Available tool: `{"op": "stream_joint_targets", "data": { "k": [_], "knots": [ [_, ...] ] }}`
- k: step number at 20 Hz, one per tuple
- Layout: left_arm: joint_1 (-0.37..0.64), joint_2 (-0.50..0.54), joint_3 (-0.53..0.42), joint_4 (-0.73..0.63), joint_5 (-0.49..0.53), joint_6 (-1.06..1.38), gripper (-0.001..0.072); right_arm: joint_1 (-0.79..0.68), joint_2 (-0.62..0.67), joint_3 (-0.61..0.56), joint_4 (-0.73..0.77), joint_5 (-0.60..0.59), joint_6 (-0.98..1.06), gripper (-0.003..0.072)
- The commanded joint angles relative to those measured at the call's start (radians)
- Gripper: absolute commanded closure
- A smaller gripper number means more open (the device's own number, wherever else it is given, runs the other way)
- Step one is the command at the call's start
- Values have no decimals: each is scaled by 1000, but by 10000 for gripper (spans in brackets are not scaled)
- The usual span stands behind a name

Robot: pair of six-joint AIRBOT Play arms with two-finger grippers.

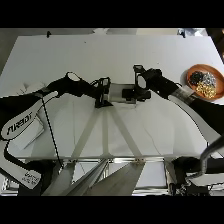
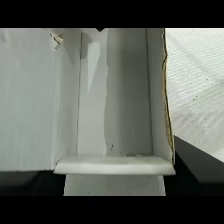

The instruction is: Fold the box and place the chain.

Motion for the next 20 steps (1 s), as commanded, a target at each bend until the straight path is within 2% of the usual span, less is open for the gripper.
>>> {"op": "stream_joint_targets", "data": {
  "k": [1,5,11,16,20],
  "knots": [
    [1,0,0,1,-2,0,492,-15,65,14,-49,40,-8,274],
    [1,0,0,1,-2,0,492,-101,184,23,-55,117,-32,274],
    [1,0,0,1,-2,0,492,-360,314,23,-142,107,-223,275],
    [1,0,0,1,-2,0,492,-686,295,23,-167,29,-403,275],
    [0,0,0,1,-2,0,492,-903,216,23,-166,-15,-520,274]
  ]
}}
